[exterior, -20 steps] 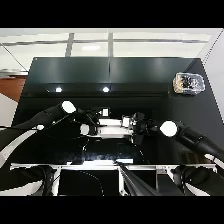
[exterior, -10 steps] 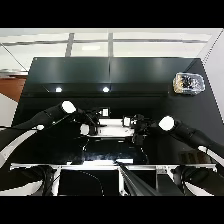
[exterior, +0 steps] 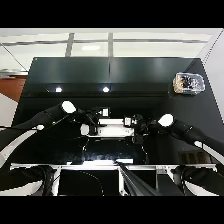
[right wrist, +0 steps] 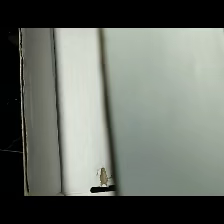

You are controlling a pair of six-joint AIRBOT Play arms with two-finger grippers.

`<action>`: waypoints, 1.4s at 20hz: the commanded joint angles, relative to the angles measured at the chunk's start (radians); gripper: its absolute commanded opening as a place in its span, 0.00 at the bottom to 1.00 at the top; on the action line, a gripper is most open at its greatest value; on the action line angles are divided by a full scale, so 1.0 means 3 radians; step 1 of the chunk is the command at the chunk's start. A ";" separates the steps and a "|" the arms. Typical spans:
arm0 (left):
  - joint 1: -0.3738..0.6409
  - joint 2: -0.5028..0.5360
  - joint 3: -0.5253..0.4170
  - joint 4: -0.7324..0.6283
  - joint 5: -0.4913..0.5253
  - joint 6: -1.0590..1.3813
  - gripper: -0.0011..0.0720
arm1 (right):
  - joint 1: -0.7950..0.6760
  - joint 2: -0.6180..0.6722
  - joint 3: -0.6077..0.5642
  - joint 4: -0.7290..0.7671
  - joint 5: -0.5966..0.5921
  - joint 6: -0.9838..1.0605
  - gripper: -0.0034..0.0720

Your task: Fold the box and place the chain.

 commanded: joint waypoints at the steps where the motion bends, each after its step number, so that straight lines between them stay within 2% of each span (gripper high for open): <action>1: -0.0003 0.0001 -0.0003 0.0003 0.0010 0.0005 0.05 | -0.0009 -0.0023 0.0000 0.0042 0.0009 -0.0041 0.98; 23: -0.0001 0.0001 -0.0003 0.0004 0.0031 0.0004 0.05 | -0.0009 -0.0022 0.0001 -0.0048 -0.0092 0.0245 0.98; 28: -0.0001 0.0001 -0.0003 0.0004 0.0031 0.0004 0.05 | -0.0009 -0.0019 0.0001 -0.0108 -0.0009 0.0249 0.98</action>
